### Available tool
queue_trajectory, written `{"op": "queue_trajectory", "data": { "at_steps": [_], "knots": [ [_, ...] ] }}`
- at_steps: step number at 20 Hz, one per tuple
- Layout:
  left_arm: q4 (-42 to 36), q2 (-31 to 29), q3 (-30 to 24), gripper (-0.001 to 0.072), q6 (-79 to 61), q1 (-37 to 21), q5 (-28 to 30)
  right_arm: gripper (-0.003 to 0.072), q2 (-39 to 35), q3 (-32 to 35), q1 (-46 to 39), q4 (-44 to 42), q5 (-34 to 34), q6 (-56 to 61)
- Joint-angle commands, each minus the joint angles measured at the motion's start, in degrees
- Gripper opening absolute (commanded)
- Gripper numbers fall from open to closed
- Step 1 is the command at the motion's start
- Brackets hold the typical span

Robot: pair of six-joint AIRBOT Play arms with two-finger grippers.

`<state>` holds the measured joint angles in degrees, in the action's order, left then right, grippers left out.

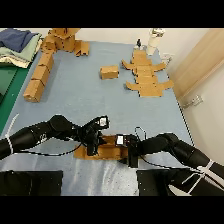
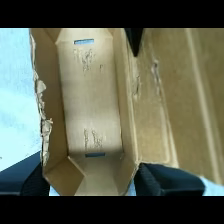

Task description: Fold the box.

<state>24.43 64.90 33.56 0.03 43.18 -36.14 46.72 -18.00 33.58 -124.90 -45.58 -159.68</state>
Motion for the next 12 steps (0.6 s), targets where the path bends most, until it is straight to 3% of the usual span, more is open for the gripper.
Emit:
{"op": "queue_trajectory", "data": {
  "at_steps": [1,9,10,11,12],
  "knots": [
    [0.0,0.0,0.0,0.0012,-0.02,0.04,0.02,0.0712,1.22,0.02,0.09,0.11,0.52,-1.97],
    [0.0,0.0,0.0,0.0012,-0.02,0.04,0.02,0.0679,2.25,0.02,0.11,0.07,2.03,-2.97],
    [0.0,0.0,0.0,0.0012,-0.02,0.04,0.02,0.0649,2.25,0.02,0.11,0.17,2.01,-2.97],
    [0.0,0.0,0.0,0.0012,-0.02,0.04,0.02,0.0557,2.25,0.02,0.11,0.17,1.99,-2.97],
    [0.0,0.0,0.0,0.0012,-0.02,0.04,0.02,0.0549,2.25,0.02,0.11,0.2,2.01,-2.97]
  ]
}}
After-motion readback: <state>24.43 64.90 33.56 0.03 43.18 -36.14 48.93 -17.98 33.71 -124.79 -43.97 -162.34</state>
